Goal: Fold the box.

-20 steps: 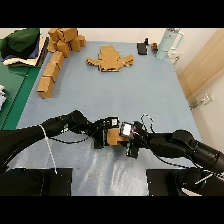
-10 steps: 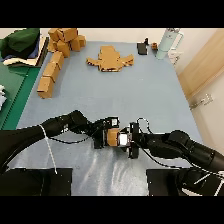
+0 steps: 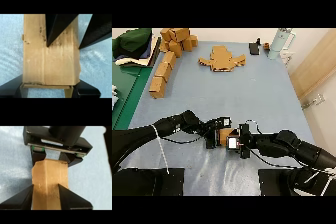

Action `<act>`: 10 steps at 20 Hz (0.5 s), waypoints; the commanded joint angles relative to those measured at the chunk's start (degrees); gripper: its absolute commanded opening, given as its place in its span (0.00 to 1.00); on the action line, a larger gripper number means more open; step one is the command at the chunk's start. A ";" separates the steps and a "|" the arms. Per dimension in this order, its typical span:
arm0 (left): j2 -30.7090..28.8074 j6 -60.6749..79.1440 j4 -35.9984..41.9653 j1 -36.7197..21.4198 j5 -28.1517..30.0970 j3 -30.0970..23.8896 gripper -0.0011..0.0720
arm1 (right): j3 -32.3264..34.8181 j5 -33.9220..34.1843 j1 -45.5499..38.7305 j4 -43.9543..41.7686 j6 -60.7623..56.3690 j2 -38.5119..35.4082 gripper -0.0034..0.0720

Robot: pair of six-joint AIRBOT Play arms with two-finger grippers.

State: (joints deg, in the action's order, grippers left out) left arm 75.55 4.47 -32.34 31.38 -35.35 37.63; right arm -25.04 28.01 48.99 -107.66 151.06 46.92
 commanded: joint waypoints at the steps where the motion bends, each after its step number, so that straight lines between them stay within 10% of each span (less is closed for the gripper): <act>1: -0.04 0.00 0.00 -0.02 0.00 0.04 0.63 | 0.00 -0.85 0.07 1.05 1.20 0.28 0.66; 10: -0.04 0.00 0.00 -0.02 0.00 0.04 0.63 | 0.00 -1.60 0.07 2.91 1.55 0.26 0.38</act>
State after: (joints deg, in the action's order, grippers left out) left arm 75.55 4.45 -32.29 31.38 -35.35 37.63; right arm -25.04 26.65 49.06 -105.14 152.40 47.20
